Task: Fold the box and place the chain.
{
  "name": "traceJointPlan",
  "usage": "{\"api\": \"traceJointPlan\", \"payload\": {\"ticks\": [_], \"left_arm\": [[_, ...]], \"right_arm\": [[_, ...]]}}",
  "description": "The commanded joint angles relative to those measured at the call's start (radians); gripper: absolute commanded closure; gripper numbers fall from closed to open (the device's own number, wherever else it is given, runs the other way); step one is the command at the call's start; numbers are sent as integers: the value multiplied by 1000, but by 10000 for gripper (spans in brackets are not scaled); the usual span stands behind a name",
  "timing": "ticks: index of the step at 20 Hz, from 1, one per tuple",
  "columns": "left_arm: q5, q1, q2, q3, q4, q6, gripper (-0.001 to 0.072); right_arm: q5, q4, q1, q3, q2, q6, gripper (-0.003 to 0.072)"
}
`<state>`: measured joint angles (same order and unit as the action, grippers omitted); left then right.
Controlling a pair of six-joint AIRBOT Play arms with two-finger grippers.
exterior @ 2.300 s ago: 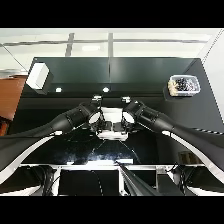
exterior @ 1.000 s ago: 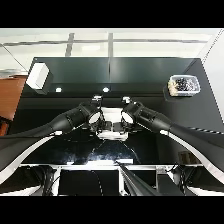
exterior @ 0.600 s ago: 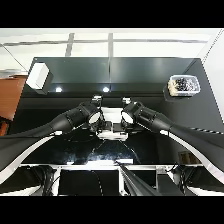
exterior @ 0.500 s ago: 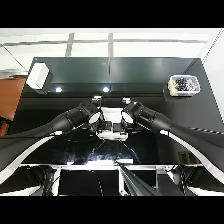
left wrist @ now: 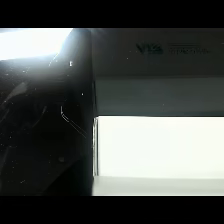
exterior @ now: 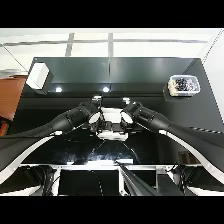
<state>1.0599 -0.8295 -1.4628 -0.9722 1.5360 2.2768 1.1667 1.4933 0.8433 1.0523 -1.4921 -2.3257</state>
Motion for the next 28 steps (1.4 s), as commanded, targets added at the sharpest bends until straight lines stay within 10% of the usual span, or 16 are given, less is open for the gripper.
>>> {"api": "traceJointPlan", "payload": {"ticks": [1,18,19,20,28], "left_arm": [[-1,1,0,0,0,0,680],[-1,1,0,0,0,0,680],[-1,1,0,0,0,0,680],[0,1,0,0,0,0,680],[-1,1,0,0,1,0,680]], "right_arm": [[16,0,0,0,-5,0,602],[19,-1,0,1,2,14,653],[20,0,0,1,2,14,412],[21,-1,0,1,2,14,326],[31,0,0,7,33,14,326]]}}
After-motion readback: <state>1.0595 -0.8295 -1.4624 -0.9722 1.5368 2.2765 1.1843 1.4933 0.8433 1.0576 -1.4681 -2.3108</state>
